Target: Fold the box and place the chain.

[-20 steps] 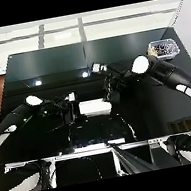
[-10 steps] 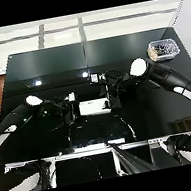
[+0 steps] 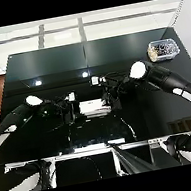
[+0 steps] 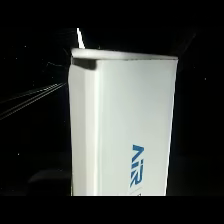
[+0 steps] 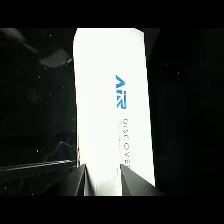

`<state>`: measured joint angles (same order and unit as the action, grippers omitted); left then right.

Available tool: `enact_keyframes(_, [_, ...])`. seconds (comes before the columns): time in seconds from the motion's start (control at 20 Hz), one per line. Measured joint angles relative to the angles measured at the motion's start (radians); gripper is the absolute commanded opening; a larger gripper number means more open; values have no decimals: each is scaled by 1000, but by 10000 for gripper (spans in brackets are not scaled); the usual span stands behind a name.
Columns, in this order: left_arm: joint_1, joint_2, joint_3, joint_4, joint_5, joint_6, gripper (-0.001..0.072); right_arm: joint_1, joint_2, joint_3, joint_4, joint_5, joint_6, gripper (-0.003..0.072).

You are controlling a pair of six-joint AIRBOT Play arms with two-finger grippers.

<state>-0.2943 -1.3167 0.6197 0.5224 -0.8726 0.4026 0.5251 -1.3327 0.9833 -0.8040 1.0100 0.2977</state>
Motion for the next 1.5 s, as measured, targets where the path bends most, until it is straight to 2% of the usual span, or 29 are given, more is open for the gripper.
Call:
enact_keyframes(0.6, [0,0,0,0,0,0,382,47,0,-1,-76,-40,57,234])
enact_keyframes(1.25, [-1,0,0,0,-1,2,382,48,19,-1,-90,-35,90,233])
enact_keyframes(1.3, [-1,0,0,0,-1,2,382,48,20,-1,-89,-33,92,224])
enact_keyframes(1.35, [-1,0,0,0,-2,2,382,48,20,-1,-89,-33,92,132])
enact_keyframes(1.5, [-1,0,0,1,-3,2,382,49,18,-1,-87,-31,92,135])
